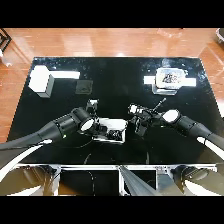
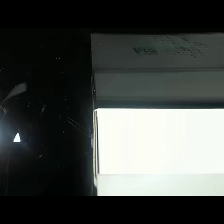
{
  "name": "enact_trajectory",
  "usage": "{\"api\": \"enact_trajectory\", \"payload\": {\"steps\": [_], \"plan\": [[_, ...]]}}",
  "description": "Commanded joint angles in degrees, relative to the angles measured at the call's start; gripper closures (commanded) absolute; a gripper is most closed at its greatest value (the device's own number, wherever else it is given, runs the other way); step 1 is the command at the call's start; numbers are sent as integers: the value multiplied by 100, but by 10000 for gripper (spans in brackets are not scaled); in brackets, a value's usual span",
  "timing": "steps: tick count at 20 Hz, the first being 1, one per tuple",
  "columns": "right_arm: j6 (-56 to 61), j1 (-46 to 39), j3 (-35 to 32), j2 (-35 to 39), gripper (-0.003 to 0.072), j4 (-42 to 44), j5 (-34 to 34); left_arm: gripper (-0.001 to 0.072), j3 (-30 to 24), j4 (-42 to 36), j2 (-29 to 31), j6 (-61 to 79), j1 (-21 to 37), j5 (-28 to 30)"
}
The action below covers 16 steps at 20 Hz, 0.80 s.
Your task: Fold the box and place the chain.
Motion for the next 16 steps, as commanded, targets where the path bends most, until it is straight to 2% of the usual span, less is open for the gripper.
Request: {"api": "enact_trajectory", "payload": {"steps": [1,5,9,11,12,13,16], "plan": [[31,-2,4,4,665,20,4,685,2,2,0,0,0,-2],[529,-2,4,151,665,20,2,685,2,0,0,0,0,-7],[1128,-4,4,695,665,-13,-22,685,2,0,0,0,0,-7],[1270,-2,2,758,660,-345,-90,685,2,0,0,2,0,-7],[1384,-2,0,726,472,-610,-79,685,2,0,0,0,0,-7],[1381,-2,-2,678,127,-887,-70,685,2,-2,0,2,0,-13],[1370,-2,0,507,125,-1292,-81,685,2,0,0,0,0,-15]]}}
